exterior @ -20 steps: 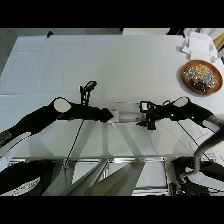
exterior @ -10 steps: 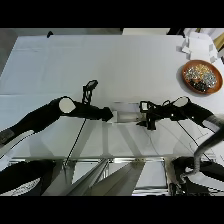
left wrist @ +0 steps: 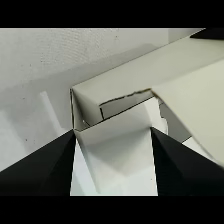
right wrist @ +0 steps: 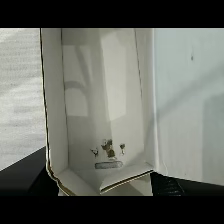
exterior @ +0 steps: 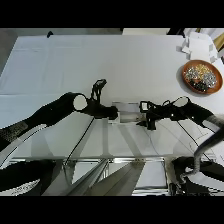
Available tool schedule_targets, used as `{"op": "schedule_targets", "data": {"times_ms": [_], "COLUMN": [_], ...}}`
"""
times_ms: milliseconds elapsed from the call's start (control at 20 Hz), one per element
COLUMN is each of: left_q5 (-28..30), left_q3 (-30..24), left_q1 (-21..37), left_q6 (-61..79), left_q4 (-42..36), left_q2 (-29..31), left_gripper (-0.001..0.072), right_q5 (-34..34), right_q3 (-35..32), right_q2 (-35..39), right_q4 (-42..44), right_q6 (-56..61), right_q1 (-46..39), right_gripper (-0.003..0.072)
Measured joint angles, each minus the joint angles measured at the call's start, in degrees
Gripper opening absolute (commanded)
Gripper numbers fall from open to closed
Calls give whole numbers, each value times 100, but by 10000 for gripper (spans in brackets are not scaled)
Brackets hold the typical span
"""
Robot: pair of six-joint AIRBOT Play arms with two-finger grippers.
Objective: Fold the box and place the chain.
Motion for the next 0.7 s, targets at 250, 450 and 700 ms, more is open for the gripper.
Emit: {"op": "schedule_targets", "data": {"times_ms": [250,450,700], "left_q5": [-542,-1008,-1248], "left_q3": [496,944,1235], "left_q1": [-216,-411,-592], "left_q6": [-929,-1624,-2310], "left_q4": [614,925,1207], "left_q2": [-339,-682,-981], "left_gripper": [515,514,507], "right_q5": [0,0,-2], "right_q3": [0,0,0], "right_q2": [0,0,0], "right_q4": [0,0,0], "right_q6": [0,-2,0], "right_q1": [0,0,0], "right_gripper": [395,395,395]}}
